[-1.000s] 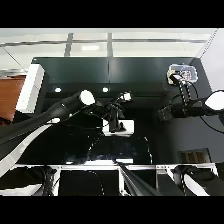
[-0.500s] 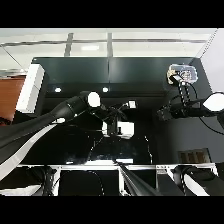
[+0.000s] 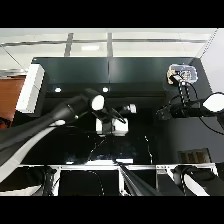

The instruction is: Fold the box and place the chain.

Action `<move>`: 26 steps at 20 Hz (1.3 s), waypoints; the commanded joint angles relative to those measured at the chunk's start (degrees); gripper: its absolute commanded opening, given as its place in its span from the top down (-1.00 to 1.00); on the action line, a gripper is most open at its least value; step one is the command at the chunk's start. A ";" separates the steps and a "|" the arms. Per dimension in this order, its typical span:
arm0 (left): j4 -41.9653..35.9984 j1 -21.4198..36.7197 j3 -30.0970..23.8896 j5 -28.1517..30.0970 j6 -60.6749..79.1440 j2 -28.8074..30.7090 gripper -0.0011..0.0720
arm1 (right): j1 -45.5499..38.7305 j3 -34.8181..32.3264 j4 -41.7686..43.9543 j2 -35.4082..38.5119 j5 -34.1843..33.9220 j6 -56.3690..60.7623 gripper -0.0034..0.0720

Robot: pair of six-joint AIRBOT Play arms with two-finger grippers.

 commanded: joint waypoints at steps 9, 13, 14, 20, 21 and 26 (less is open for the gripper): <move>14.56 60.61 -16.06 -20.81 -35.85 25.00 0.08 | -0.04 -0.11 0.11 0.02 -0.59 0.11 0.86; 14.67 77.70 -17.62 -14.27 -34.97 22.75 0.06 | -0.04 -0.11 1.14 0.02 -0.98 0.11 0.86; 14.78 79.60 -16.90 -14.01 -32.74 22.05 0.05 | -0.04 -0.11 1.42 0.02 -0.87 0.13 0.86; 12.90 81.26 -14.08 -3.69 -20.11 20.61 0.05 | 0.02 -0.11 1.57 0.02 -1.03 0.15 0.86; 11.21 80.91 -14.08 -3.45 -18.05 19.50 0.05 | 0.02 -0.11 1.57 0.02 -1.25 0.26 0.86; 8.04 78.71 -14.03 -1.88 -15.37 13.88 0.05 | 0.02 -0.11 1.57 0.02 -2.21 1.68 0.86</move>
